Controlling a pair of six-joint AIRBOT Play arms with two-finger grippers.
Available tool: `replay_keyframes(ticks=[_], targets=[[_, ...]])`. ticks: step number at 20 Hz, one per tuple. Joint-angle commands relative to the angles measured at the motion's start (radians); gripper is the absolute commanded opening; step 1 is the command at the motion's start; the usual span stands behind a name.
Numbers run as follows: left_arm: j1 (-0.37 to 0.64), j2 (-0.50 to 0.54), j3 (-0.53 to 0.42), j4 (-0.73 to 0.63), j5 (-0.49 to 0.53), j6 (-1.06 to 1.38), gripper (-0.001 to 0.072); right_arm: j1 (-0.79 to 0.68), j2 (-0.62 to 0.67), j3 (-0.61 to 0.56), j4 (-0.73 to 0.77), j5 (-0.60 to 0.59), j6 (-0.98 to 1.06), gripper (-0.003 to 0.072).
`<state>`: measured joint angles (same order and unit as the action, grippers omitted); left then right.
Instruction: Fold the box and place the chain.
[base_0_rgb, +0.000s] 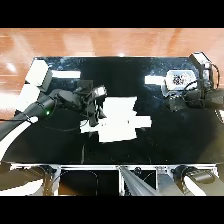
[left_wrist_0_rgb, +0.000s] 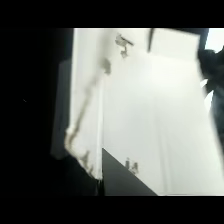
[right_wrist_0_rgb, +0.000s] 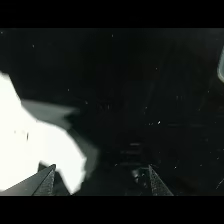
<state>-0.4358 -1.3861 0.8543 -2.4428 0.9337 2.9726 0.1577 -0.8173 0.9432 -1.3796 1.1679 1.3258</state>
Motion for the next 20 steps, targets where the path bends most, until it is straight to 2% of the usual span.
replay_keyframes(ticks=[1,4,8,12,17,20], targets=[[-0.039,-0.019,-0.033,0.064,-0.075,0.031,0.0022,-0.001,0.003,0.000,-0.008,-0.038,-0.003,0.0709],[-0.047,-0.024,-0.015,0.058,-0.074,0.030,0.0021,-0.001,0.002,-0.003,-0.009,0.005,-0.018,0.0708],[-0.069,-0.011,-0.018,0.180,-0.072,0.030,0.0018,-0.001,0.002,-0.055,-0.009,0.044,-0.096,0.0708],[-0.097,-0.008,-0.061,0.186,-0.154,0.030,0.0019,-0.001,0.002,-0.140,0.026,0.035,-0.266,0.0708],[-0.099,-0.014,-0.064,0.192,-0.164,0.030,0.0022,-0.001,0.002,-0.276,0.100,-0.006,-0.406,0.0707],[-0.101,-0.018,-0.062,0.207,-0.152,0.030,0.0022,0.000,0.002,-0.349,0.201,-0.027,-0.484,0.0708]])
